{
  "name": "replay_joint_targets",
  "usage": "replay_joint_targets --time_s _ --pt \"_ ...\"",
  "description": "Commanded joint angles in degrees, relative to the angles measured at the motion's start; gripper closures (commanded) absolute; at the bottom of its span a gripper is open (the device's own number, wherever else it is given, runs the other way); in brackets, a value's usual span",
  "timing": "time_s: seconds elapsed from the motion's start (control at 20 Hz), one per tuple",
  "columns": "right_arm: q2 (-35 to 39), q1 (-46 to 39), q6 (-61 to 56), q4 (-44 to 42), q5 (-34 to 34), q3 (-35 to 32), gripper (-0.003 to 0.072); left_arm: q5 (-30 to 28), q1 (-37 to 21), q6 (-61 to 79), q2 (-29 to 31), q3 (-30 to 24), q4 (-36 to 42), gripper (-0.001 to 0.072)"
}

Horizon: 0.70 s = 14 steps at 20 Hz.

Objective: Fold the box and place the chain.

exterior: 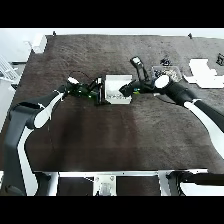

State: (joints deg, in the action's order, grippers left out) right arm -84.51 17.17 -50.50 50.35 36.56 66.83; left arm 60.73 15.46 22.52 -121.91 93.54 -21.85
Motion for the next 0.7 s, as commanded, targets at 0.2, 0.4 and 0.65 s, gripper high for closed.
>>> replay_joint_targets --time_s 0.2,0.4,0.65 --pt "7.50 -8.57 15.45 3.80 2.40 3.48 0.0378 0.00 -0.07 0.00 0.04 -0.02 0.00 0.0238" --pt "5.68 -14.23 38.47 -10.05 1.92 3.72 0.0425 0.31 -0.07 0.02 0.04 -0.02 0.00 0.0238" --pt "-1.49 -19.28 57.81 -30.67 3.17 3.91 0.0559 0.33 -0.07 0.00 0.04 -0.02 0.00 0.0238"
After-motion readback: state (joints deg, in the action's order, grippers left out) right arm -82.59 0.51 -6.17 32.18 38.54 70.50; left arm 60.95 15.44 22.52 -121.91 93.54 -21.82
